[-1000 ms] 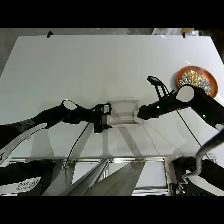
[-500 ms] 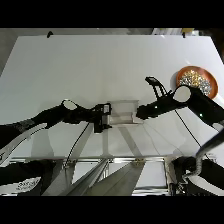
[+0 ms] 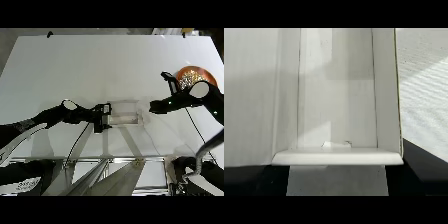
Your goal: Fold the box and place the chain.
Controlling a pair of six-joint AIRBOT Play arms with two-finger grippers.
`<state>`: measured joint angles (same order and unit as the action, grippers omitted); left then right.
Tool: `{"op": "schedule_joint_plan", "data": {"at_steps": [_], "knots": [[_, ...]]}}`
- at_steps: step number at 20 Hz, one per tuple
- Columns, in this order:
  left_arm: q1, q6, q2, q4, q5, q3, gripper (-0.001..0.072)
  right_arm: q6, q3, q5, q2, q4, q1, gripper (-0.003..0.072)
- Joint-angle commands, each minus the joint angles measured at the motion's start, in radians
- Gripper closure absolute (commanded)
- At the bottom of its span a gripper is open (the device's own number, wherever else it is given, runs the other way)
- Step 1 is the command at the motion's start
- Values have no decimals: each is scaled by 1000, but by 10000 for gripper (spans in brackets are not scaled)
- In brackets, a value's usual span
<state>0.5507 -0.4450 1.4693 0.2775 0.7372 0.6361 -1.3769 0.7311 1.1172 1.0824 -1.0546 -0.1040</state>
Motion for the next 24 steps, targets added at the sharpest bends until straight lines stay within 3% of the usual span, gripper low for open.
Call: {"op": "schedule_joint_plan", "data": {"at_steps": [1, 6, 12, 19, 24], "knots": [[0, 0, 0, 0, 0, 0, 560, 25, -62, 0, 17, -4, 98, 678], [0, 0, 0, 0, 0, 0, 560, 119, -174, -81, 60, 135, 99, 678], [0, 0, 0, 0, 0, 0, 560, 254, -175, -117, 83, 325, 40, 675], [0, 0, 0, 0, 0, 0, 560, 261, -174, -85, 71, 360, 36, 508], [0, 0, 0, 0, 0, 0, 560, 261, -174, -88, 21, 357, 33, 489]]}}
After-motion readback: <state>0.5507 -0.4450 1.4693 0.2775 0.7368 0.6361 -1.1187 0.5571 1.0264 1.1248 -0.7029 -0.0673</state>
